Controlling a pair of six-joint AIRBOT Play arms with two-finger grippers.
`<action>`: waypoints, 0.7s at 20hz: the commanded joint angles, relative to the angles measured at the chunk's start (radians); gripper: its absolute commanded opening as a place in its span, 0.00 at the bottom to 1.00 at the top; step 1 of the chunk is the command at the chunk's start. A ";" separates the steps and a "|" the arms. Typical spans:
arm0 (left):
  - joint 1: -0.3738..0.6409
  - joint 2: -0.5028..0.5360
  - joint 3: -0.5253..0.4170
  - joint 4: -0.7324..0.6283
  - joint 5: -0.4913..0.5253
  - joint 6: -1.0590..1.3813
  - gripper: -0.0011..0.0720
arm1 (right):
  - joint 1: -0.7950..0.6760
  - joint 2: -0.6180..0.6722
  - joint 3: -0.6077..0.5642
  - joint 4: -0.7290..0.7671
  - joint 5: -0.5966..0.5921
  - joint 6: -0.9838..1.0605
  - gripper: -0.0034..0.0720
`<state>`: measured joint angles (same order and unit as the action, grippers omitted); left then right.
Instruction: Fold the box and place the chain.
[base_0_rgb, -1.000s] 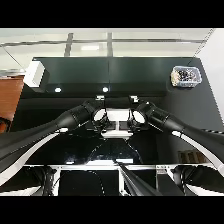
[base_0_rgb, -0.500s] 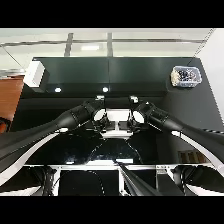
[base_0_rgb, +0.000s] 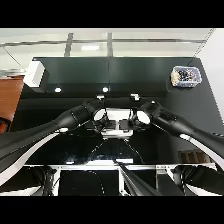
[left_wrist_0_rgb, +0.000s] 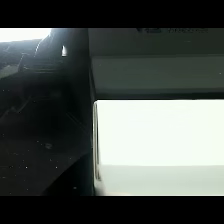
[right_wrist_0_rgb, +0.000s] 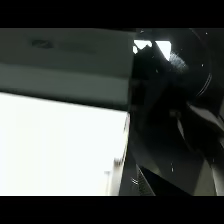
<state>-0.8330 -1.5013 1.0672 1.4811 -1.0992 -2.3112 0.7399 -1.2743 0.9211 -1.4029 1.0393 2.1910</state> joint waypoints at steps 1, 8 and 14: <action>0.001 0.000 0.000 0.003 -0.006 -0.001 0.06 | -0.014 0.144 0.001 -0.113 0.084 -0.020 0.71; 0.001 0.000 0.000 0.003 0.001 -0.001 0.06 | -0.198 0.404 -0.010 -0.777 0.159 -0.064 0.71; 0.001 0.000 0.000 0.003 0.001 -0.001 0.06 | -0.665 0.263 -0.118 -0.501 -0.319 -0.093 0.88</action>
